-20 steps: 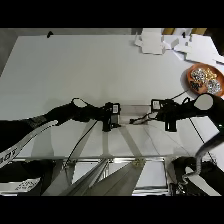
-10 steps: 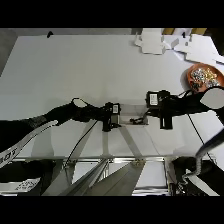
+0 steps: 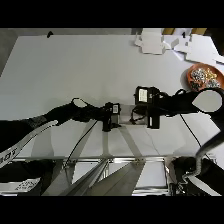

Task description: Fold the box and place the chain.

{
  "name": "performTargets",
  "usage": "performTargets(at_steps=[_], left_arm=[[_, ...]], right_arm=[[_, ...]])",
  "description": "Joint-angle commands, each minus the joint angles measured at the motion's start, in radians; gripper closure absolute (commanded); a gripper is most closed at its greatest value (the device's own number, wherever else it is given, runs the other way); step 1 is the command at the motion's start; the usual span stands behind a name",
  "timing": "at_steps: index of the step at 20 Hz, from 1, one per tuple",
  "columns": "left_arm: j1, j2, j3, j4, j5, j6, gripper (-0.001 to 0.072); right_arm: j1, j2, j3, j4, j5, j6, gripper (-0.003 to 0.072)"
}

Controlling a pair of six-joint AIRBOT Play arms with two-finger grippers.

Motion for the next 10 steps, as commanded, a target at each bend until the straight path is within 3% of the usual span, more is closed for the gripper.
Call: performTargets(at_steps=[1, 10], left_arm=[[0.000, 0.000, 0.000, 0.000, 0.001, 0.000, 0.0499], [0.000, 0.000, 0.000, 0.000, 0.000, 0.000, 0.0499]], right_arm=[[0.035, -0.006, 0.002, 0.041, -0.092, 0.038, 0.0671], [0.048, -0.006, 0.052, 0.033, -0.116, 0.082, 0.0671]])
